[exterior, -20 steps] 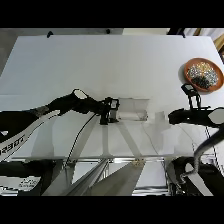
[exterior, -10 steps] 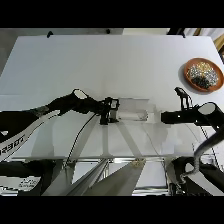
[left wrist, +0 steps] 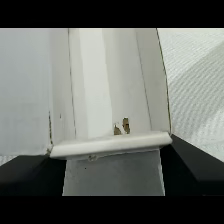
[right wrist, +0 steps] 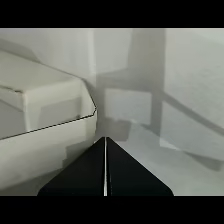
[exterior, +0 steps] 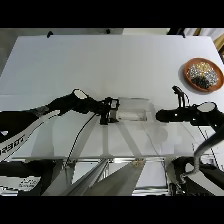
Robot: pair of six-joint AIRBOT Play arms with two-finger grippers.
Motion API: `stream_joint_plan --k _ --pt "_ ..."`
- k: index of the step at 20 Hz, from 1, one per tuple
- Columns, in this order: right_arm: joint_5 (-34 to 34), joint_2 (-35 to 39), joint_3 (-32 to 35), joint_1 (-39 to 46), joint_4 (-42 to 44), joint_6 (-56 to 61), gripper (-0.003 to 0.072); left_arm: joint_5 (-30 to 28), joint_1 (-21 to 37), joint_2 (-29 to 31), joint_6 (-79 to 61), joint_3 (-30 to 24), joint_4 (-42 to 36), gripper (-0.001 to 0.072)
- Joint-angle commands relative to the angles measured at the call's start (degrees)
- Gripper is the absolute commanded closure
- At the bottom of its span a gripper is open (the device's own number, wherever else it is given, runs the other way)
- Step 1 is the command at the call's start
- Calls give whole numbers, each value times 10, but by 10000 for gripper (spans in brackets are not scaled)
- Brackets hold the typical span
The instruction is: Fold the box and place the chain.
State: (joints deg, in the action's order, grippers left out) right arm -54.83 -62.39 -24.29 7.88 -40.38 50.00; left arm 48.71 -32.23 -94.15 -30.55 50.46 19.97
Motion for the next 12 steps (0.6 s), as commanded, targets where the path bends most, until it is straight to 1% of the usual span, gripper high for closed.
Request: stream_joint_plan --k 1,2,3,6,7,8,9,12 --pt "-32 19 0 0 42 -26 675 0 0 0 -1 1 0 569" --pt "-39 28 0 0 42 -25 671 0 0 0 -1 1 0 569" --pt "-48 36 0 0 42 -25 643 0 0 0 -1 1 0 569" --pt "-79 42 0 0 42 -19 507 0 0 0 -1 1 0 569" --pt "-82 42 0 0 45 -19 483 0 0 0 -1 1 0 569" --pt "-85 42 0 0 49 -19 482 0 0 0 -1 1 0 569" --pt "-88 42 0 0 49 -19 460 0 0 0 -1 1 0 569" --pt "-91 42 0 0 48 -19 365 0 0 0 -1 1 0 569"
